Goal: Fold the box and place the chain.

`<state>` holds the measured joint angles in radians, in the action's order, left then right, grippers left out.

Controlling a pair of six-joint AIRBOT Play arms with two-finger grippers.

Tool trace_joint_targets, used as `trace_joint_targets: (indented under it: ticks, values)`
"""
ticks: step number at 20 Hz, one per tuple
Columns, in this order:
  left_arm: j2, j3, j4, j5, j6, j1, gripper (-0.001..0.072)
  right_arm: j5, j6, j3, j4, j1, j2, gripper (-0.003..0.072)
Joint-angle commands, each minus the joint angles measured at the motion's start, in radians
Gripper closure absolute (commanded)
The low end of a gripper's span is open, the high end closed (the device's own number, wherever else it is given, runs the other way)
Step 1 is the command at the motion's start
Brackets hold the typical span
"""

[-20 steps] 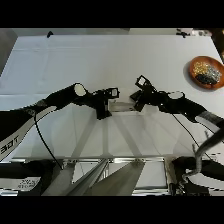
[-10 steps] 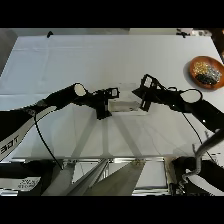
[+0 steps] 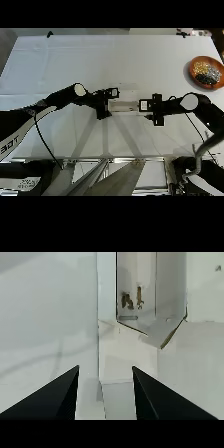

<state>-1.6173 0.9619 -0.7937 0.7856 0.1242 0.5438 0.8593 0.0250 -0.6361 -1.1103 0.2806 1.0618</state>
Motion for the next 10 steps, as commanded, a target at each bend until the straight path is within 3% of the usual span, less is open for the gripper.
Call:
trace_joint_targets:
  ticks: [1, 6, 10]
  values:
    - [-0.001, 0.000, 0.000, 0.000, 0.000, 0.000, 0.0498, -0.113, 0.020, 0.000, -0.035, 0.000, 0.077, 0.0317]
    - [-0.001, 0.000, 0.000, 0.000, 0.000, 0.000, 0.0498, -0.221, -0.055, 0.000, 0.103, 0.000, 0.153, 0.0327]
    - [-0.001, 0.000, 0.000, 0.000, 0.000, 0.000, 0.0498, -0.183, -0.185, 0.000, 0.253, 0.000, 0.176, 0.0370]
